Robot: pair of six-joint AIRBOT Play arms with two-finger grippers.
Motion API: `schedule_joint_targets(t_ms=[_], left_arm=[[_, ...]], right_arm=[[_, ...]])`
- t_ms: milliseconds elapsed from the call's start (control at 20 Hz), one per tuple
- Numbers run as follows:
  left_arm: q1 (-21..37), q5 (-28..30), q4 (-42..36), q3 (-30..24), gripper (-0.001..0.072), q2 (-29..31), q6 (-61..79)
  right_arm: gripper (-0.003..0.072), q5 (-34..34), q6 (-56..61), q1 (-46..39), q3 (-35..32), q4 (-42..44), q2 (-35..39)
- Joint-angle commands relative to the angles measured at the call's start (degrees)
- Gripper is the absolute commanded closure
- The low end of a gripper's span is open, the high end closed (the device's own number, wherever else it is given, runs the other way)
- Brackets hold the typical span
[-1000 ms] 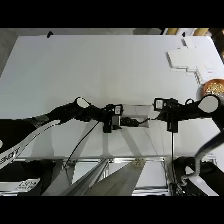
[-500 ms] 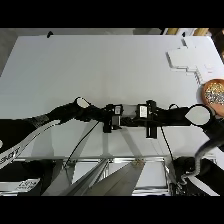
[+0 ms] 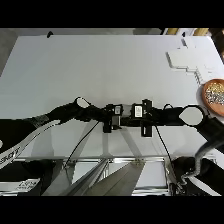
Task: Fold the box and place the chain.
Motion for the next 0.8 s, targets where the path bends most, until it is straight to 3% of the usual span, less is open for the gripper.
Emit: schedule_joint_targets(t_ms=[0,150,400,500,750], left_arm=[[0.04,0.00,0.00,0.02,0.0435,0.04,0.00],[0.04,0.00,0.02,0.02,0.0435,0.04,0.02],[0.04,0.00,0.02,0.02,0.0435,0.04,0.00],[0.04,0.02,0.02,0.02,0.0435,0.04,0.00],[0.04,0.00,0.00,0.02,0.0435,0.04,0.00]], right_arm=[[0.0509,0.39,0.24,0.13,0.55,-13.07,3.52],[0.0510,1.57,3.04,-2.84,0.76,-21.66,6.91],[0.0510,6.95,1.86,-18.75,0.66,-21.92,6.78],[0.0510,9.11,-5.46,-22.95,0.61,-21.94,4.09],[0.0509,8.94,-6.80,-23.71,0.61,-22.05,-6.78]])
